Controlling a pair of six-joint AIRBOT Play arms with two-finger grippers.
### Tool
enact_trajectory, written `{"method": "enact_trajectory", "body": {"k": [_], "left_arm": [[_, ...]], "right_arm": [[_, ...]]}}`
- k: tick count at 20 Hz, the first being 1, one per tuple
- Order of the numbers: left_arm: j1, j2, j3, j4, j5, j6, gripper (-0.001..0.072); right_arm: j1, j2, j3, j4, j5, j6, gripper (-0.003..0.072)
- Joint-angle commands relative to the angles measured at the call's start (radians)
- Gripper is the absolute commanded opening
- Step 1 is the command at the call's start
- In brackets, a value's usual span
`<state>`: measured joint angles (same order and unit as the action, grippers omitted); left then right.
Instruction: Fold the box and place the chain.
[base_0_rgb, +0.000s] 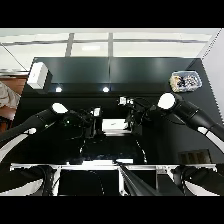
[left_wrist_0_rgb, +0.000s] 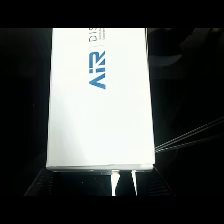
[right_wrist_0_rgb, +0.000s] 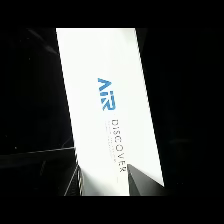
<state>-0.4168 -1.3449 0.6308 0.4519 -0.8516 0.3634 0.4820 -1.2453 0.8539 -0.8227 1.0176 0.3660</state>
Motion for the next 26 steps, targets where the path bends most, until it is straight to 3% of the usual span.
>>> {"method": "enact_trajectory", "body": {"k": [1, 6, 12, 13, 14, 17, 18, 26], "left_arm": [[0.0, 0.0, 0.0, 0.0, 0.002, 0.0, 0.0446], [0.0, 0.0, 0.0, 0.0, 0.002, 0.0, 0.0445], [0.0, 0.0, 0.0, 0.0, 0.002, 0.0, 0.0446], [0.0, 0.0, 0.0, 0.0, 0.002, 0.0, 0.0446], [0.0, 0.0, 0.001, 0.0, 0.003, 0.0, 0.0446], [0.0, 0.0, 0.001, 0.0, 0.009, 0.0, 0.0446], [0.0, 0.0, 0.001, 0.0, 0.009, 0.0, 0.0446], [0.0, 0.0, 0.001, 0.0, 0.009, 0.0, 0.0446]], "right_arm": [[0.0, 0.0, -0.003, 0.003, -0.003, 0.009, 0.0369], [-0.001, 0.009, -0.02, 0.004, -0.029, 0.028, 0.0369], [-0.154, 0.106, 0.055, 0.051, 0.204, 0.407, 0.0362], [-0.187, 0.104, 0.029, 0.108, 0.256, 0.452, 0.0154], [-0.208, 0.104, -0.01, 0.191, 0.273, 0.449, 0.0019], [-0.237, 0.098, -0.128, 0.562, 0.203, 0.342, 0.0017], [-0.225, 0.091, -0.149, 0.597, 0.159, 0.345, 0.0017], [-0.068, -0.029, -0.163, 0.443, -0.156, 0.533, 0.0017]]}}
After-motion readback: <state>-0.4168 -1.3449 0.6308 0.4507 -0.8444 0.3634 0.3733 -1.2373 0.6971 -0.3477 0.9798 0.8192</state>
